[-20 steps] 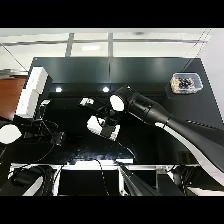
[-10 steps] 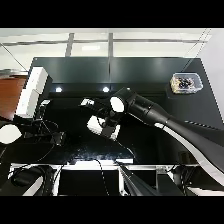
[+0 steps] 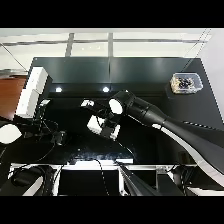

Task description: Fold the box and place the chain.

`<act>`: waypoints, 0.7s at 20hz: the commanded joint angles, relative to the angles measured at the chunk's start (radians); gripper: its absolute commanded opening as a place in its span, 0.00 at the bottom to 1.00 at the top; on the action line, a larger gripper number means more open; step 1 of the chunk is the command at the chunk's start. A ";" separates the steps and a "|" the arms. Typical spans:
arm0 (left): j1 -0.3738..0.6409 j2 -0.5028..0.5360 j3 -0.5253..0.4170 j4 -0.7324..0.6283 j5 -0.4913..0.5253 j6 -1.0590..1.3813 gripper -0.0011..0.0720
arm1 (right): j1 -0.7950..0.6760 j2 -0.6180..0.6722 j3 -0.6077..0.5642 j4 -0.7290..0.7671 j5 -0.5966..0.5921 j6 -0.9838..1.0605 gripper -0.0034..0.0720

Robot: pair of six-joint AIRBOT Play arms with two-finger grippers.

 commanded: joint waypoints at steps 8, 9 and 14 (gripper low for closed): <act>0.000 0.000 0.000 -0.031 0.006 0.005 0.96 | 0.001 -0.005 0.000 0.002 -0.003 0.007 0.22; 0.000 0.000 0.000 -0.031 0.005 0.005 0.96 | 0.001 -0.005 0.000 0.002 -0.003 0.007 0.22; 0.000 0.000 0.000 -0.031 0.004 0.007 0.96 | 0.001 -0.005 0.000 0.002 0.006 0.007 0.22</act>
